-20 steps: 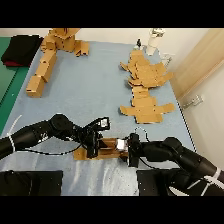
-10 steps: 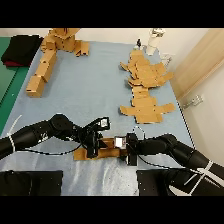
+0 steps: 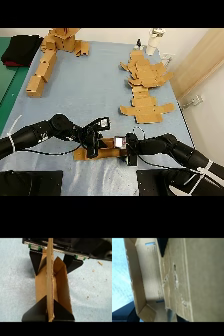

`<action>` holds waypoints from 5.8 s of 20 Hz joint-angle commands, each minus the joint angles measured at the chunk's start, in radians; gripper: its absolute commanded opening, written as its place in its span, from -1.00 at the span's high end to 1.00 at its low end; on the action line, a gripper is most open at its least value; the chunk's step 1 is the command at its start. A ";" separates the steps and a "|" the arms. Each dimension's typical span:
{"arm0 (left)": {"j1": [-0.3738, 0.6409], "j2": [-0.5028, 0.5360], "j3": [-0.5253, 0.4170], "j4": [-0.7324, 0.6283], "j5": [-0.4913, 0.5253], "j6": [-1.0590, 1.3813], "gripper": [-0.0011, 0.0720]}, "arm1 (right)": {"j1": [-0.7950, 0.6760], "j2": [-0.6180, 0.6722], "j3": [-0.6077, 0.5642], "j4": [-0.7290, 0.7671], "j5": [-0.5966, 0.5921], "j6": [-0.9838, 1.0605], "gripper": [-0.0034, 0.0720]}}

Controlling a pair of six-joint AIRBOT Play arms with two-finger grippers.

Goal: Fold the box.

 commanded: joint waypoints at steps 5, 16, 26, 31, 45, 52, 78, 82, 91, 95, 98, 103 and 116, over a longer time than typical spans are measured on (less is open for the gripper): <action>-0.001 0.001 0.001 -0.045 0.000 -0.001 0.93 | 0.000 -0.001 0.000 -0.002 -0.003 0.000 -0.68; 0.000 0.004 0.001 -0.078 -0.016 0.008 0.94 | 0.000 -0.001 0.001 -0.002 -0.003 0.001 -0.66; 0.050 0.034 -0.010 -0.078 -0.054 0.007 0.93 | 0.000 0.000 0.001 -0.003 0.002 0.001 -0.65; 0.050 0.008 -0.009 -0.083 -0.055 0.009 0.93 | 0.004 -0.001 0.000 -0.003 0.000 0.000 -0.65; 0.050 0.005 -0.009 -0.103 -0.035 0.015 0.93 | 0.017 -0.003 0.000 -0.005 -0.002 0.001 -0.43; 0.050 0.005 -0.009 -0.119 -0.023 0.015 0.93 | 0.017 -0.003 0.000 -0.006 -0.002 0.000 -0.28; 0.051 0.016 -0.007 -0.146 0.001 -0.019 -0.15 | 0.017 -0.003 0.000 -0.006 -0.006 0.000 -0.28; 0.051 0.114 -0.007 0.251 0.000 -0.412 -0.16 | 0.017 -0.003 0.000 -0.006 -0.006 0.001 -0.28; 0.042 0.412 -0.015 0.827 -0.473 -1.447 0.92 | 0.017 -0.003 0.000 -0.006 -0.006 0.000 -0.28; -0.082 0.411 -0.145 0.425 -0.410 -1.521 0.94 | 0.017 -0.003 0.000 -0.007 -0.005 0.000 -0.28; -0.301 0.411 -0.281 0.037 -0.005 -1.518 0.94 | 0.017 -0.003 0.000 -0.010 -0.006 0.000 -0.28; -0.668 0.409 -0.325 -0.196 0.795 -1.519 0.94 | 0.017 -0.003 0.000 -0.010 -0.006 0.000 -0.28; -0.763 0.292 -0.324 -0.190 1.403 -1.522 0.94 | 0.017 -0.002 0.000 -0.010 -0.021 0.000 -0.28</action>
